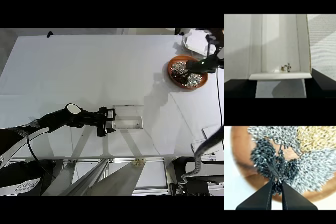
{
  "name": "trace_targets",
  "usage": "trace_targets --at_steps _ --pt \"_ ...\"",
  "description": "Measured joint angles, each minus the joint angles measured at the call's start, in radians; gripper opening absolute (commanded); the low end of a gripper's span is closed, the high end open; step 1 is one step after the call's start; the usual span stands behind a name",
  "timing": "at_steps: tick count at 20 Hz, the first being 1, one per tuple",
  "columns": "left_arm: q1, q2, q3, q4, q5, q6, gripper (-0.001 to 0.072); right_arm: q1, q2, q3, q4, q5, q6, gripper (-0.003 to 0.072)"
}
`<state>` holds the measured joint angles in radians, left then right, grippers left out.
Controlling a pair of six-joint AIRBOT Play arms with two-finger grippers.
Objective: Fold the box and place the chain.
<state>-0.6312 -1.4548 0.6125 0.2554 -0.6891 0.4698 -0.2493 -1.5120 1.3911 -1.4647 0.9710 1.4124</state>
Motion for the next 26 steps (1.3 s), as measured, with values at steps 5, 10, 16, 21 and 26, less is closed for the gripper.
trace_targets --at_steps 5,10,16,21,26 --pt "0.0 0.0 0.0 0.0 0.0 0.0 0.0086 0.0 0.201 0.0 0.004 0.169 -0.055 0.0013" --pt "0.0 0.0 0.0 0.0 0.0 0.0 0.0086 0.0 0.356 0.0 0.078 0.379 -0.076 0.0012" --pt "0.0 0.0 0.0 0.0 0.0 0.0 0.0086 0.0 0.492 -0.02 0.26 0.597 -0.09 0.0012" --pt "0.0 0.0 0.0 0.0 0.0 0.0 0.0086 0.0 0.676 -0.155 0.334 0.651 -0.089 0.0012" --pt "0.0 0.0 0.0 0.0 0.0 0.0 0.0086 0.0 0.875 -0.381 0.392 0.638 -0.08 0.0013"
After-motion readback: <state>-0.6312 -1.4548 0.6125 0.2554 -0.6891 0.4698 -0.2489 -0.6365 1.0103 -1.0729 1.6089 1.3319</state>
